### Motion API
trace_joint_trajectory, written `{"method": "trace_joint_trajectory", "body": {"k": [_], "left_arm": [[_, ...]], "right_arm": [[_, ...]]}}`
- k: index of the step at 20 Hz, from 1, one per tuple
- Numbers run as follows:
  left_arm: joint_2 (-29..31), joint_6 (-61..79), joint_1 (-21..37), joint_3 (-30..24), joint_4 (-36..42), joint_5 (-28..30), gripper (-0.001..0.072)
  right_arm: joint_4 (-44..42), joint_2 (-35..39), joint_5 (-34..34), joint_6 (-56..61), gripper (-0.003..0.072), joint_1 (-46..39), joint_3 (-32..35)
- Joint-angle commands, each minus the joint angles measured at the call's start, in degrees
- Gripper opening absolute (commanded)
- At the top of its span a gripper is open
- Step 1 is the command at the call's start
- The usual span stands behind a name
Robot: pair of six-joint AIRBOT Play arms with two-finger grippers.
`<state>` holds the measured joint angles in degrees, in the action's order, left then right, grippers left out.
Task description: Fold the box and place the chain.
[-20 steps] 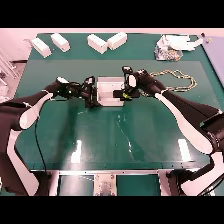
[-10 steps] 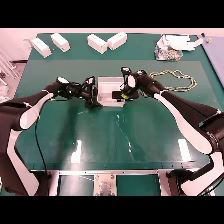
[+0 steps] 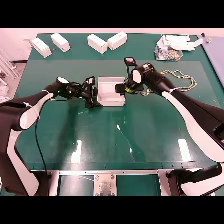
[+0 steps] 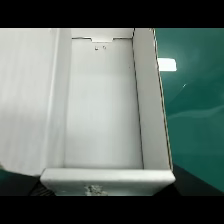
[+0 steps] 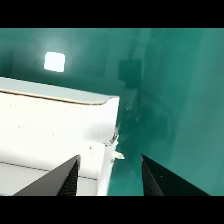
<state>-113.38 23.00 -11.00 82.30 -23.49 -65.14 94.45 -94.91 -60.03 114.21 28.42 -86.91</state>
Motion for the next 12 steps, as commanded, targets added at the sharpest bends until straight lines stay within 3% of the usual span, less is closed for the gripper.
{"method": "trace_joint_trajectory", "body": {"k": [1,4,10,12], "left_arm": [[-0.02,-0.04,0.00,0.07,-0.02,0.02,0.0513],[0.00,-0.04,0.00,0.04,-0.02,0.00,0.0513],[-0.02,-0.04,0.00,0.04,-0.02,0.07,0.0513],[0.00,-0.04,0.00,0.04,-0.02,0.07,0.0513]], "right_arm": [[5.31,3.17,-1.77,-7.43,0.0453,-0.13,-0.17],[10.21,4.35,-2.69,-13.51,0.0454,-1.62,-0.17],[9.94,4.35,-2.16,-29.14,0.0457,-10.62,2.58],[8.33,4.35,-1.53,-35.89,0.0512,-13.31,4.50]]}}
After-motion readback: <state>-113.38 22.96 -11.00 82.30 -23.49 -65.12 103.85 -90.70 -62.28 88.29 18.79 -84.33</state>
